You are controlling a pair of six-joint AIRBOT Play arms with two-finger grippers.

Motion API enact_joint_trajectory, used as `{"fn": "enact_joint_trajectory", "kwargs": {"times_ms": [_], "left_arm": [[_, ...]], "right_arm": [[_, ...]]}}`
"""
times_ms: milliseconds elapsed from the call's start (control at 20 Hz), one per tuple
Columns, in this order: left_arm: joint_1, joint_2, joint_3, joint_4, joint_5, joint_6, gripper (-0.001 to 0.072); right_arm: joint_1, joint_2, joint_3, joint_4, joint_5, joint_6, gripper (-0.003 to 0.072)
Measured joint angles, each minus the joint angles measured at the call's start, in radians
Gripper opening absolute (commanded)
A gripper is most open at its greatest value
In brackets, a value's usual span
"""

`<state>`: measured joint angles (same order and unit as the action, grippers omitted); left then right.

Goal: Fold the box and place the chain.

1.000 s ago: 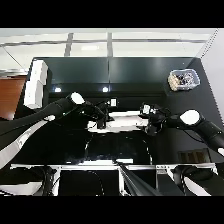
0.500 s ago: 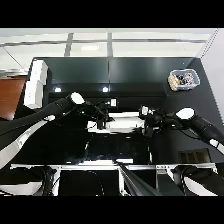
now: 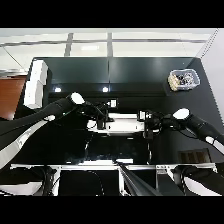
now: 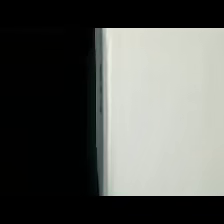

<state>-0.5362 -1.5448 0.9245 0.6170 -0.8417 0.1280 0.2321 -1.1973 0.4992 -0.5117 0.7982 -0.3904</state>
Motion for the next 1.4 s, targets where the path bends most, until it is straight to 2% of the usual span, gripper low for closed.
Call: {"fn": "enact_joint_trajectory", "kwargs": {"times_ms": [1400], "left_arm": [[0.000, 0.000, 0.000, 0.000, 0.003, -0.002, 0.0026]], "right_arm": [[0.036, -0.026, 0.001, -0.056, -0.063, 0.058, 0.0710]]}}
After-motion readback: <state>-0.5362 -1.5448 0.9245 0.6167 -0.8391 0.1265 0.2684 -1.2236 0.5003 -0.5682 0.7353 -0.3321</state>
